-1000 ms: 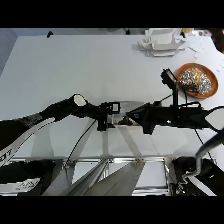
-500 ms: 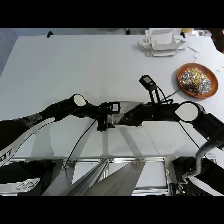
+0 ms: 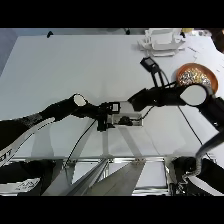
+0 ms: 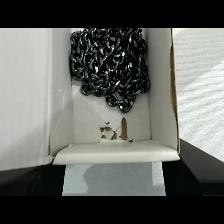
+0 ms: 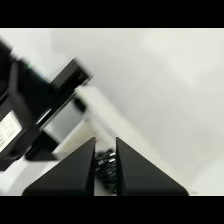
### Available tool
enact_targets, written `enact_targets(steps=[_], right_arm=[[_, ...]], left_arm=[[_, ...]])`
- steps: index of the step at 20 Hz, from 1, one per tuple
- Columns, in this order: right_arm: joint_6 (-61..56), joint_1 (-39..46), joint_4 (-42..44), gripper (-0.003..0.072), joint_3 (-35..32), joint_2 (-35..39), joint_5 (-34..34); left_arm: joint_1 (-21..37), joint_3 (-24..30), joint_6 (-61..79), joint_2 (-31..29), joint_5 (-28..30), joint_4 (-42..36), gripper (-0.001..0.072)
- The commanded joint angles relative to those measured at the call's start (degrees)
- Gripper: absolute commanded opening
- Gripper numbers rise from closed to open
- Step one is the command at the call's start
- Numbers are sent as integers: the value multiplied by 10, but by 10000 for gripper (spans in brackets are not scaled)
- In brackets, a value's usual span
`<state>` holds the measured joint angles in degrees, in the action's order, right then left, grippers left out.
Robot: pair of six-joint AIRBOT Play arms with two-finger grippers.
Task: Fold the box and place the chain.
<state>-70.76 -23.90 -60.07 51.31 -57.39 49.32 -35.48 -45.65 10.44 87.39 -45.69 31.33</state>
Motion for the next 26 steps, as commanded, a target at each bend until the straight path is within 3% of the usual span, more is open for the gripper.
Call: enact_targets(steps=[1,4,7,8,10,16,26], right_arm=[[-88,55,-132,99,40,-5,-4],[-189,100,-240,99,38,-37,-5],[-220,128,-252,102,31,-90,-5],[-220,132,-256,139,28,-109,-2],[-220,133,-270,361,21,-145,10],[-245,132,-287,320,1,-209,37],[-298,132,-287,291,1,-220,38]], left_arm=[[0,0,0,0,0,0,253],[0,0,0,0,0,0,253],[0,0,0,0,0,0,253],[0,0,0,0,0,0,253],[0,0,0,0,0,0,253],[0,0,0,0,0,0,253],[0,0,0,0,0,0,253]])
